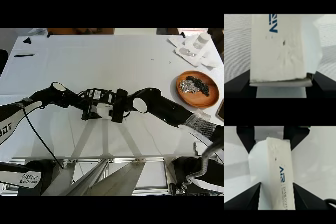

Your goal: Fold the box and place the chain.

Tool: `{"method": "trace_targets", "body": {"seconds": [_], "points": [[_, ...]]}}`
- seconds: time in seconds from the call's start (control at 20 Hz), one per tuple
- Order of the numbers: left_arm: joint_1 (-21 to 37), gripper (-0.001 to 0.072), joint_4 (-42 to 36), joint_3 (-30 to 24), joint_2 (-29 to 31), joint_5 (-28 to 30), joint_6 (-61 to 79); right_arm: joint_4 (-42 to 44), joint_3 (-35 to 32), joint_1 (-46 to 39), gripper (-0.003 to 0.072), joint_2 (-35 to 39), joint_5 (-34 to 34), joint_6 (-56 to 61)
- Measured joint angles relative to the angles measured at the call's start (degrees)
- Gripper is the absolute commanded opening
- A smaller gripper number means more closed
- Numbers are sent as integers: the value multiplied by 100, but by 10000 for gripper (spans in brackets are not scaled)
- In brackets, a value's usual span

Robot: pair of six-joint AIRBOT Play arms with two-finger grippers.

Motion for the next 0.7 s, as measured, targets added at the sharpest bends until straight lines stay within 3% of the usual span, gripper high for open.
{"method": "trace_targets", "body": {"seconds": [0.2, 0.35, 0.55, 0.7], "points": [[0, 318, 0, 0, 0, 0, -2, -219, -39, 2, 429, 44, -125, -2], [0, 318, 2, 0, 0, -4, 2, -343, -44, 2, 312, 101, -146, 2], [0, 318, 0, 0, 0, -9, 4, -413, -50, 2, 311, 140, -76, 9], [0, 318, 2, 0, 0, -13, 7, -417, -50, 0, 269, 146, 50, 9]]}}
